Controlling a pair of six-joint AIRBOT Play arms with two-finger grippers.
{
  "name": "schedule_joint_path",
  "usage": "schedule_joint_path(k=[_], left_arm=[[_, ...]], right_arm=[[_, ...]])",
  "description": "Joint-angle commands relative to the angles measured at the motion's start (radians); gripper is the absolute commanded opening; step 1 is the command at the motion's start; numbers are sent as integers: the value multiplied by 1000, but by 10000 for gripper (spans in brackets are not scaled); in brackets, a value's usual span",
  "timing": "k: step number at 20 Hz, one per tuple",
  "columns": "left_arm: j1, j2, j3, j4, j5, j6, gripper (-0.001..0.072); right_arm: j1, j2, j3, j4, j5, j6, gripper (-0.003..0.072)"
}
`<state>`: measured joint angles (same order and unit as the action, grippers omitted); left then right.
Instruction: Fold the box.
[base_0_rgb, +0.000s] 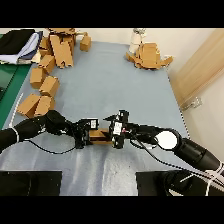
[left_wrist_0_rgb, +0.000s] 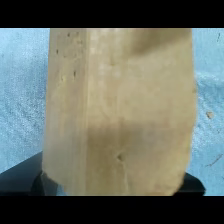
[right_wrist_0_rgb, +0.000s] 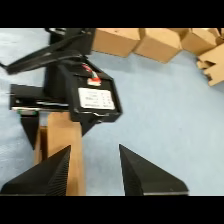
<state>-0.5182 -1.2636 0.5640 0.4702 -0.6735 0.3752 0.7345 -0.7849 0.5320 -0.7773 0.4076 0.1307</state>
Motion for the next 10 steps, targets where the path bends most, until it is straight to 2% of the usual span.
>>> schedule_joint_path(k=[1, 6, 10], left_arm=[[0, 0, 0, 1, 0, 0, 532], [0, 0, 0, 1, 0, 0, 532], [0, 0, 0, 1, 0, 0, 531]], right_arm=[[2, -50, 1, -1, -18, 0, 478], [22, -95, 1, 1, 87, 0, 478], [22, -103, 1, -1, 90, 0, 478]])
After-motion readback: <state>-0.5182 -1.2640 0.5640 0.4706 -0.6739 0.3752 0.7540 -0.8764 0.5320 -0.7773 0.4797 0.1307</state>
